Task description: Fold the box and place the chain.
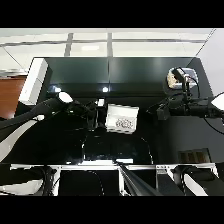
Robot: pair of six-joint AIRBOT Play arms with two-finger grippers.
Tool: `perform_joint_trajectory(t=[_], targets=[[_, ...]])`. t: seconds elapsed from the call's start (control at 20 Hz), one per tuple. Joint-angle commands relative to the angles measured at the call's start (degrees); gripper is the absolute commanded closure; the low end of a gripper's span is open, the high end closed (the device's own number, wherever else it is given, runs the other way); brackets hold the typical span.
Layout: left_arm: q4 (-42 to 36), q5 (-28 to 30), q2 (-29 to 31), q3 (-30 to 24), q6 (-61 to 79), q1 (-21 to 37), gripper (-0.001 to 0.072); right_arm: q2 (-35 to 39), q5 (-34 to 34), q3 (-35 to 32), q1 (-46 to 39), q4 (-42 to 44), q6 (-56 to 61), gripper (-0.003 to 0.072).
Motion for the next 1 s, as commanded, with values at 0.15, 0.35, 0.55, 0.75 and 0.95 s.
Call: perform_joint_trajectory(t=[0.15, 0.35, 0.55, 0.75, 0.95], targets=[[2.6, 2.1, -0.5, 0.9, -1.5, -2.6, -0.0004, 0.0, -0.2, 0.0, 0.0, 0.0, 0.0, 0.0343], [2.4, 2.0, -0.5, 0.9, -0.4, -3.1, -0.0004, 0.0, -0.2, 0.0, 0.0, 0.0, 0.0, 0.0342], [2.8, 1.9, -0.5, 0.9, -0.2, -5.4, -0.0003, 0.0, -0.3, 0.0, 0.0, 0.0, 0.0, 0.0343], [3.5, 2.4, -0.5, 0.9, -0.6, -6.2, 0.0135, 0.0, -2.1, 0.0, 0.0, 0.0, 0.0, 0.0342], [3.5, 2.4, -0.5, 0.9, -0.7, -6.2, 0.0246, -1.4, -11.4, 0.0, 0.2, 0.0, 7.8, -0.0006]])
